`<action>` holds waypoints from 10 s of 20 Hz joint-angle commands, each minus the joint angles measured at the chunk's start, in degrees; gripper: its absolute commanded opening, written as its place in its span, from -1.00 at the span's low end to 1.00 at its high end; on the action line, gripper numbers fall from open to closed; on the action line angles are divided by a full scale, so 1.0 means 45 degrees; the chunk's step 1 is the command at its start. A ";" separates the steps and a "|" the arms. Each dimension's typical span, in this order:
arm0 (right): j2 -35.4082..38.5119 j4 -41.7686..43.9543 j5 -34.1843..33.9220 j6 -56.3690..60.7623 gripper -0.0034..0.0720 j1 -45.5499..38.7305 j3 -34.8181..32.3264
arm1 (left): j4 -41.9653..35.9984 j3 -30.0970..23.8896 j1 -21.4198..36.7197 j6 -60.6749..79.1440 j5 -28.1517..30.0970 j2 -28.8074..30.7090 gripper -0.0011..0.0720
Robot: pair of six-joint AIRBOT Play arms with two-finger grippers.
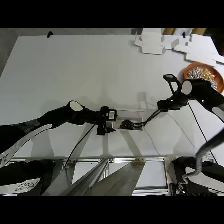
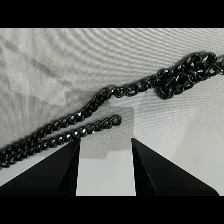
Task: Fold the box and place the chain.
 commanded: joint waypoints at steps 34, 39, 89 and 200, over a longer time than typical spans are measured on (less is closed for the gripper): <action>0.2681 0.0908 0.1185 -0.0437 -0.86 0.0034 -0.0015 | 0.0005 -0.0005 0.0005 0.0005 0.0000 0.0000 -0.22; 0.5027 0.3084 0.1982 -0.1457 -0.86 0.0034 -0.0015 | 0.0005 -0.0005 0.0005 0.0005 0.0005 0.0000 -0.22; 0.2414 0.6290 0.0884 -0.4945 -0.86 0.4794 -0.0034 | 0.0005 -0.0005 0.0005 0.0005 0.0000 0.0000 -0.22; 0.3769 0.2856 0.1180 -0.2084 -0.28 0.1321 0.1783 | 0.0005 -0.0005 0.0005 0.0005 0.0005 0.0000 -0.22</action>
